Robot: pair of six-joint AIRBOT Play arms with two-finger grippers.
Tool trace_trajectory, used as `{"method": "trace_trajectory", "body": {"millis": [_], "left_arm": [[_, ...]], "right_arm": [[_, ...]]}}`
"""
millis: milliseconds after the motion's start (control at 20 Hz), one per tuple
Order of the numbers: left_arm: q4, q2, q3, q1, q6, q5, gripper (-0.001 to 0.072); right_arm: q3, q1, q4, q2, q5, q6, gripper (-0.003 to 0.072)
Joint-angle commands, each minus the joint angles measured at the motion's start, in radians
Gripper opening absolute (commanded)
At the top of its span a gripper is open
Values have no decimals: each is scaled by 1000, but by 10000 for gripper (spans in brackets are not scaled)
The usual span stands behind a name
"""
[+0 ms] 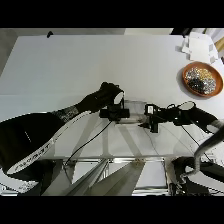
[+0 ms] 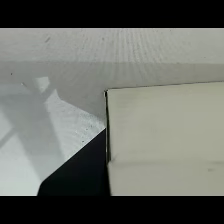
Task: Fold the box and place the chain.
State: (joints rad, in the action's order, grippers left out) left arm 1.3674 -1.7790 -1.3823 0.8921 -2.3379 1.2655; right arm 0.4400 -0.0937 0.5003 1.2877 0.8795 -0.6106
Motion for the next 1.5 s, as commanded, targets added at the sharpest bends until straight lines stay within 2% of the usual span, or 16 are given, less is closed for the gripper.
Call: {"method": "trace_trajectory", "body": {"millis": [0,50,150,200,600,950,1200,1450], "left_arm": [[-1,-2,0,0,0,0,77],[-1,0,0,0,0,0,187],[-1,6,0,-2,5,6,341],[-1,12,0,-4,8,7,380],[-17,63,0,-21,54,17,391],[-74,131,0,-59,219,36,391],[-89,185,0,-93,343,122,391],[-111,255,1,-159,598,233,390]], "right_arm": [[0,-1,0,0,-1,0,417],[0,-1,0,0,-1,0,417],[0,-1,0,0,-1,0,417],[0,-1,0,0,-1,0,417],[0,-1,0,0,-1,0,417],[0,-1,0,0,-1,0,417],[0,-1,0,0,-1,0,417],[0,-1,0,0,-1,0,417]]}}
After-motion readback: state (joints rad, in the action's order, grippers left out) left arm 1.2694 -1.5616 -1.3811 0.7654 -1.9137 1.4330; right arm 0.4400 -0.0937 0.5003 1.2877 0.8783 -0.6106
